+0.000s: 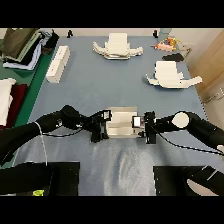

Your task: Fold the box.

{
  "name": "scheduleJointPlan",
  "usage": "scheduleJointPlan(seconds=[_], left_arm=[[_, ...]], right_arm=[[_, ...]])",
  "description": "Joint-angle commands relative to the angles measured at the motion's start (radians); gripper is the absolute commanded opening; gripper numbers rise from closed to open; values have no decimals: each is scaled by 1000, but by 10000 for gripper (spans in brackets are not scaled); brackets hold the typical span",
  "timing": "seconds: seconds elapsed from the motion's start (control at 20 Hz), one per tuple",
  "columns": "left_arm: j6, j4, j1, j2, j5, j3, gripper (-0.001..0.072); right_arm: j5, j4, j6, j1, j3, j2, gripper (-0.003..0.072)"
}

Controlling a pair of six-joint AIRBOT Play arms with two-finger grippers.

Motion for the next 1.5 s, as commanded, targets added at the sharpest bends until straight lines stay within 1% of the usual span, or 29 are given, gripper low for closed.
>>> scheduleJointPlan(seconds=[0.0,0.1,0.15,0.2,0.3,0.55,0.7,0.8,0.95,1.0,1.05,1.1,1.35,1.4,1.45], left_arm=[[0,0,0,0,0,1,464],[0,0,0,0,0,1,464],[0,0,0,0,0,1,464],[0,0,0,0,0,1,464],[0,0,0,0,0,1,464],[0,0,0,0,0,1,464],[0,0,0,0,0,1,464],[0,0,0,0,0,1,464],[0,0,0,0,0,1,464],[0,0,0,0,0,1,464],[0,0,0,0,0,1,464],[0,0,0,0,0,1,464],[0,0,0,0,0,1,464],[0,0,0,0,0,1,464],[0,0,0,0,0,1,465]], right_arm=[[-12,25,-17,0,0,-4,282],[-28,28,-27,0,0,-10,281],[-30,39,-38,0,0,-14,253],[-30,40,-39,0,0,-18,199],[-31,51,-46,0,0,-22,198],[-31,153,-116,0,0,-23,198],[-24,174,-121,0,0,-40,205],[-19,188,-123,0,0,-54,295],[-11,200,-138,3,0,-66,311],[-13,203,-143,7,0,-66,437],[-19,202,-147,14,0,-66,540],[-26,202,-149,19,0,-66,557],[-27,186,-149,19,0,-66,556],[-27,177,-144,19,0,-64,541],[-27,163,-123,18,0,-63,502]])
